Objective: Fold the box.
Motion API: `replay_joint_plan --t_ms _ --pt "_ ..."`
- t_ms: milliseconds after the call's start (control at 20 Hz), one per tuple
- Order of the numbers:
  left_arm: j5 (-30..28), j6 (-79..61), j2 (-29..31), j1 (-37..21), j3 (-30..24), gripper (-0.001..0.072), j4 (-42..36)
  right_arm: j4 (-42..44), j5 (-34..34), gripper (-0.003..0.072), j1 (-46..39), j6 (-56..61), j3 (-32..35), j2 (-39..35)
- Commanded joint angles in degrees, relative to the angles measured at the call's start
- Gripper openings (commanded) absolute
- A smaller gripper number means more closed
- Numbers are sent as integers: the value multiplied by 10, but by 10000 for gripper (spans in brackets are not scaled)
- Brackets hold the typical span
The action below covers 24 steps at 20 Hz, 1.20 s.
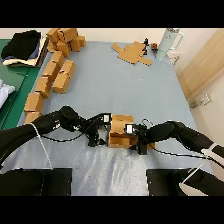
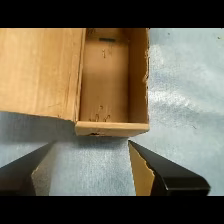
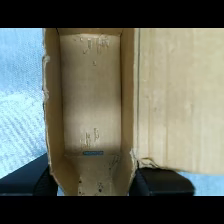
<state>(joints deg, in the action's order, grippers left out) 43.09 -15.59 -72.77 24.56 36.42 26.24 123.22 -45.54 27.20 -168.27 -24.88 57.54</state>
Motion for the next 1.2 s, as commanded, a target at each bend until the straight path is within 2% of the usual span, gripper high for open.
replay_joint_plan --t_ms 0,350,650,1000,1150 --pt "-10 -48 -9 12 -7 669 -19 0 0 445 0 0 0 0" --pt "-18 -45 -12 35 -7 670 -4 0 0 446 0 0 0 0" --pt "-91 -13 -26 78 -5 669 3 0 0 445 0 0 0 0" --pt "-96 19 -31 93 3 667 19 0 0 445 0 0 0 0" --pt "-95 22 -31 93 3 637 19 0 0 445 0 0 0 0"
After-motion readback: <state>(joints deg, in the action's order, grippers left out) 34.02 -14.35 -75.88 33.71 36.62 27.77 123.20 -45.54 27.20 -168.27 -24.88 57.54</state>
